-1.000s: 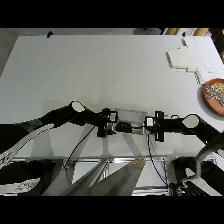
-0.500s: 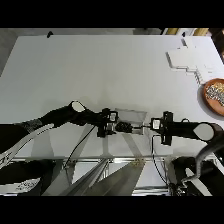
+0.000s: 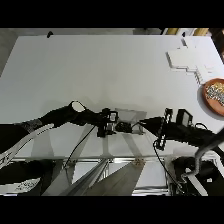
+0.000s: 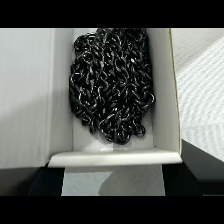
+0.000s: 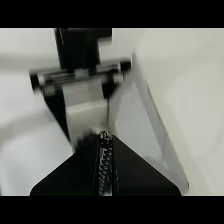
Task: Fold the box and place the chain.
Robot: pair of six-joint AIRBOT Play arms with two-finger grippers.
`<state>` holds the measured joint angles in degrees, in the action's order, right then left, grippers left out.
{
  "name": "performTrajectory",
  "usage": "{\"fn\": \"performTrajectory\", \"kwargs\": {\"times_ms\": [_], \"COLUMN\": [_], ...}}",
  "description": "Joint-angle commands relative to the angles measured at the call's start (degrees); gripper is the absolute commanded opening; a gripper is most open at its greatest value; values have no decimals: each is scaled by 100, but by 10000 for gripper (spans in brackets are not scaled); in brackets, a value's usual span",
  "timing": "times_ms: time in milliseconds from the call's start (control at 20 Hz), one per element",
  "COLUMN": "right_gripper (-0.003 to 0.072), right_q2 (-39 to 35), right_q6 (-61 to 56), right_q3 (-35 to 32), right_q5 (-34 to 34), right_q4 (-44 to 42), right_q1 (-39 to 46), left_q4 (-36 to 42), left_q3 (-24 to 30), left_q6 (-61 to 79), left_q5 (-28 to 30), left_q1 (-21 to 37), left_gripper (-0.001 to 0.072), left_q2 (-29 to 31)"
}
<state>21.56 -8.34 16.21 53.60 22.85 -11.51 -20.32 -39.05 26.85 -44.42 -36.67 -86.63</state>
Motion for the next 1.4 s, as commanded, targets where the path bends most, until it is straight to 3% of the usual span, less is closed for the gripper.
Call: {"fn": "performTrajectory", "kwargs": {"times_ms": [0,200,400,700,850,1000,1150,1350], "right_gripper": [16,16,16,16,21,188,190,176], "right_q2": [-55,-31,345,1001,1314,1386,1410,1967], "right_q6": [398,463,481,730,317,-46,-393,-927], "right_q3": [0,0,0,179,195,238,850,2618], "right_q5": [-50,-127,-74,-118,-44,289,623,1272], "right_q4": [-1340,-1469,-420,149,1093,1834,2358,2997], "right_q1": [-4,-4,-4,-4,-4,-4,-4,-4], "left_q4": [-2,-2,-2,-2,-2,-2,-2,-2], "left_q3": [-7,-7,-7,-7,-7,-7,-7,-7], "left_q6": [2,2,2,2,2,2,2,2], "left_q5": [0,0,0,0,2,0,0,2], "left_q1": [2,2,2,2,2,2,2,2], "left_gripper": [402,402,402,402,402,402,402,402], "left_q2": [4,4,4,4,4,4,4,4]}}
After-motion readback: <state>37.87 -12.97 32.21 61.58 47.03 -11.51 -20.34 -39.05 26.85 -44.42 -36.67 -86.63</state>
